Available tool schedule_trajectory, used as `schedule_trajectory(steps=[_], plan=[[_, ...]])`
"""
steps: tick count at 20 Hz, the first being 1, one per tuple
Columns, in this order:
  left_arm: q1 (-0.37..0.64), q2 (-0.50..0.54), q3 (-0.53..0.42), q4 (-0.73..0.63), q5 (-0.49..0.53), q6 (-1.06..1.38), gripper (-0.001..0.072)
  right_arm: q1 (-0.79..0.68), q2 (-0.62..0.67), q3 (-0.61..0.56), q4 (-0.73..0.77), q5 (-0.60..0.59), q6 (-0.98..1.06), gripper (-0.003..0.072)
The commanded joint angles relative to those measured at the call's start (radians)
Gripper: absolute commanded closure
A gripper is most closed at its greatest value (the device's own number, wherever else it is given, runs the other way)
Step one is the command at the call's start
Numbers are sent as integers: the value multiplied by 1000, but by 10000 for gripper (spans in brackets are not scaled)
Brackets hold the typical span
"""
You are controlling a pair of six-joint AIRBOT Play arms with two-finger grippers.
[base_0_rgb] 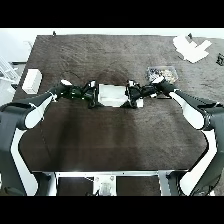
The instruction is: Fold the box and place the chain.
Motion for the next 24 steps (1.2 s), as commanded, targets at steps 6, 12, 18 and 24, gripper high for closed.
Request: schedule_trajectory(steps=[6,12,18,24], plan=[[-1,-1,0,-1,2,0,299,-61,40,9,-85,-1,21,-34],[-1,-1,0,0,1,0,298,-144,75,9,-84,1,64,-34],[-1,-1,0,0,1,0,298,-140,196,8,-38,136,117,684],[-1,-1,0,0,1,0,298,-47,194,-25,67,64,272,677]])
